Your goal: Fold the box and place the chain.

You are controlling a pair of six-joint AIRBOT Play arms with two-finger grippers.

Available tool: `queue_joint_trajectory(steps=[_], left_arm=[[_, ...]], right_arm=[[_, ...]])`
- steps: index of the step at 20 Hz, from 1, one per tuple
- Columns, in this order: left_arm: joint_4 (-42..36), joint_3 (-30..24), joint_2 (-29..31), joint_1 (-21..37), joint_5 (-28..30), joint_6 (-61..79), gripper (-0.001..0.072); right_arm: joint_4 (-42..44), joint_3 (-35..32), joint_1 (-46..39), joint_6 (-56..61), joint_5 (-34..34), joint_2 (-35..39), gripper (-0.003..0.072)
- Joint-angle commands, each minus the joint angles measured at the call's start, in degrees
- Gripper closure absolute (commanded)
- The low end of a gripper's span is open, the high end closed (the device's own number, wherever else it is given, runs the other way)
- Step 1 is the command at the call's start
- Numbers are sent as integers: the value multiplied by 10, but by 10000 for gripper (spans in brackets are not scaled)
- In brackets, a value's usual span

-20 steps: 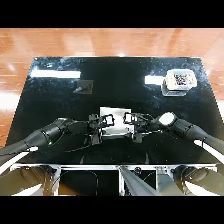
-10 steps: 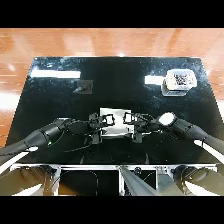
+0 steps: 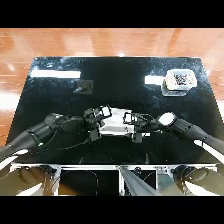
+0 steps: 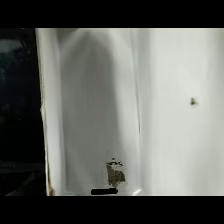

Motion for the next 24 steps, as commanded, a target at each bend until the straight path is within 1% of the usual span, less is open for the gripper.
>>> queue_joint_trajectory(steps=[1, 4, 7, 8, 10, 11, 12, 13, 14, 16, 19, 21, 24], left_arm=[[42, 1, 59, 32, 43, -84, 690], [51, 1, 107, 79, 83, -127, 691], [56, 0, 126, 158, 145, -194, 690], [68, 0, 125, 191, 164, -238, 690], [76, -14, 119, 269, 190, -375, 690], [68, -19, 104, 308, 233, -425, 689], [61, -20, 81, 334, 280, -410, 689], [62, -20, 54, 350, 315, -377, 689], [61, -20, 31, 359, 328, -365, 689], [52, -20, -15, 359, 314, -364, 690], [-59, -19, -76, 358, 284, -364, 691], [-99, -19, -100, 353, 260, -364, 691], [-109, -19, -122, 321, 256, -364, 690]], right_arm=[[0, 0, 0, 0, 0, 0, 140], [0, 0, 0, 0, 0, 0, 140], [0, 0, 0, 0, 0, 0, 140], [0, 0, 0, 0, 0, 0, 140], [0, 0, 0, 0, 0, 0, 140], [0, 0, 0, 0, 0, 0, 140], [0, 0, 0, 0, 0, 0, 140], [0, 0, 0, 0, 0, 0, 140], [0, 0, 0, 0, 0, 0, 140], [0, 0, 0, 0, 0, 0, 140], [0, 0, 0, 0, 0, 0, 141], [0, 0, 0, 0, 0, 0, 140], [0, 0, 0, 0, -1, 0, 140]])
